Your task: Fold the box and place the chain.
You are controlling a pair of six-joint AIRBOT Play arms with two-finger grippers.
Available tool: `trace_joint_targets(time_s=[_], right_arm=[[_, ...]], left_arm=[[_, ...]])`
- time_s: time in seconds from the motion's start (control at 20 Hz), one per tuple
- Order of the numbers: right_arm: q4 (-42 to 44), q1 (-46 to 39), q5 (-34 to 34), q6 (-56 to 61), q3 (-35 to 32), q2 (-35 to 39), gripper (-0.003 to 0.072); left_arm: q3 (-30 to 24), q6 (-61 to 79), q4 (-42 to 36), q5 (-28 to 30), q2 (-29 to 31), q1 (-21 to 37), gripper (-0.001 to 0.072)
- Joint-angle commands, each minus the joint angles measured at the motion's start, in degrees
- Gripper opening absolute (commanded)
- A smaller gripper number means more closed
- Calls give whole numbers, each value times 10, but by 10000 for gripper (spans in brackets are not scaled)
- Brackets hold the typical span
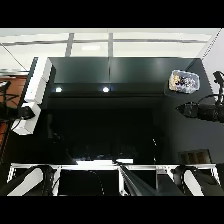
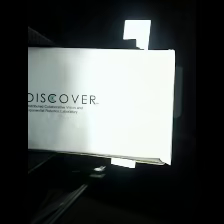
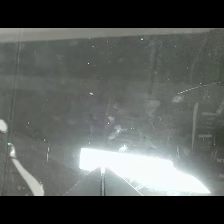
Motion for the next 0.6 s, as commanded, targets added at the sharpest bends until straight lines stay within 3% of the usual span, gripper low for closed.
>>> trace_joint_targets(time_s=[0.0,0.3,0.35,0.4,0.45,0.55], right_arm=[[1,0,-1,9,0,0,22],[2,2,-1,35,0,0,23],[1,2,-2,38,0,0,22],[2,2,-2,38,0,0,22],[1,2,-2,38,0,0,22],[2,2,-3,38,0,0,23]], left_arm=[[-3,66,-28,83,-10,42,288],[1,179,-129,132,-86,41,296],[1,183,-132,141,-92,39,328],[1,182,-132,149,-97,35,485],[1,181,-130,162,-99,32,720],[11,179,-132,164,-93,28,716]])
